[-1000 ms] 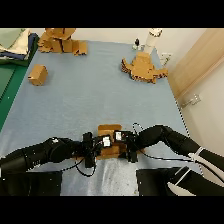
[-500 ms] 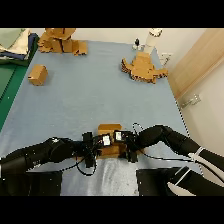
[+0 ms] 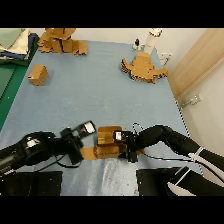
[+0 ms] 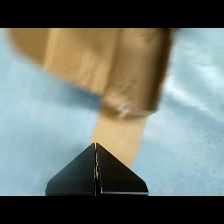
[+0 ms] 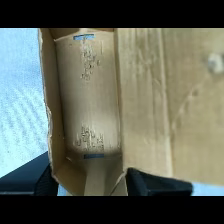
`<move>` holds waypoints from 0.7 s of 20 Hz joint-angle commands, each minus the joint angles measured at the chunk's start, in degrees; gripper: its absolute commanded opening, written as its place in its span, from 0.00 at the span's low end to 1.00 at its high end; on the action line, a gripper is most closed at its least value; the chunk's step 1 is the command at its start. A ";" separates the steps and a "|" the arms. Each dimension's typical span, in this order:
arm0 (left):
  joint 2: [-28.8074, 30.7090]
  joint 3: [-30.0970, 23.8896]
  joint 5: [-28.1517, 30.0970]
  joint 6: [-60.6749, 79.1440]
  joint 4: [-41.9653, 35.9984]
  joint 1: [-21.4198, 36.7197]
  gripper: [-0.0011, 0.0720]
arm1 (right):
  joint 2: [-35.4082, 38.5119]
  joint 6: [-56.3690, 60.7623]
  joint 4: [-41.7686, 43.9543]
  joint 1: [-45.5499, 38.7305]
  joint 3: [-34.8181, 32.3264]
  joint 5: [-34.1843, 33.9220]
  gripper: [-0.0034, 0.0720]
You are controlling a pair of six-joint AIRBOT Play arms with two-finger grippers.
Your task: Fold the box.
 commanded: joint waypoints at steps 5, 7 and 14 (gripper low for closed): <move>10.54 -7.13 -14.29 -50.21 -5.27 10.45 0.03 | -0.02 0.00 0.00 0.04 -0.02 0.00 0.70; 8.94 -10.08 -10.32 -50.42 -7.23 10.62 0.03 | -0.02 0.00 0.00 0.04 -0.04 0.00 0.70; 0.92 -13.94 7.34 -37.29 -25.18 10.51 0.03 | -0.02 0.00 -0.02 0.04 -0.04 0.00 0.70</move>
